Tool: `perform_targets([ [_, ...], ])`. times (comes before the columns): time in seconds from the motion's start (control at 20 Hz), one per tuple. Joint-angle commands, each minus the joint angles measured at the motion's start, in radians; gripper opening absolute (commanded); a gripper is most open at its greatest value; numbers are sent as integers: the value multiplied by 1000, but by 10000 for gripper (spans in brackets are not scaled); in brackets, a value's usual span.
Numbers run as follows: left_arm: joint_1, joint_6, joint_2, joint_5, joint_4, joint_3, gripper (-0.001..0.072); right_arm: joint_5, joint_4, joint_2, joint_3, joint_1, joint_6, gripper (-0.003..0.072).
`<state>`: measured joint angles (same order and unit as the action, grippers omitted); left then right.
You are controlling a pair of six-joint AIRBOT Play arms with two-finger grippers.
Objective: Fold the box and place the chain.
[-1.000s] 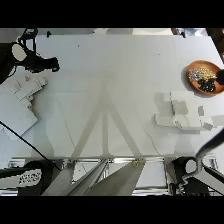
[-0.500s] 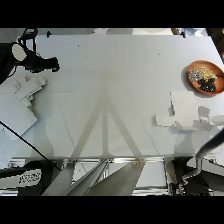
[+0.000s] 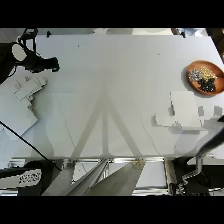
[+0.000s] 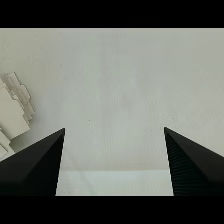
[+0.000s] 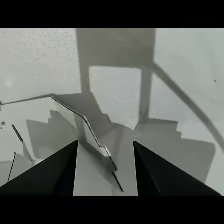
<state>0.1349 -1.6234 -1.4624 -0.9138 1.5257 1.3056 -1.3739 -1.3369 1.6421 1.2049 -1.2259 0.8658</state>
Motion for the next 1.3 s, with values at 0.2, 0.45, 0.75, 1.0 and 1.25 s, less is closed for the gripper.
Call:
perform_targets([
  [0.2,1,0,1,0,0,1,698,-63,179,68,1,-3,-64,257],
  [0.45,1,0,1,0,0,1,698,-188,236,68,1,-3,-70,19],
  [0.75,1,0,1,0,0,1,698,-332,428,38,1,93,-82,17],
  [1.0,1,0,1,0,0,1,698,-274,567,3,-5,392,-128,15],
  [1.25,1,0,1,0,0,1,698,90,716,-67,-5,739,-211,14],
])
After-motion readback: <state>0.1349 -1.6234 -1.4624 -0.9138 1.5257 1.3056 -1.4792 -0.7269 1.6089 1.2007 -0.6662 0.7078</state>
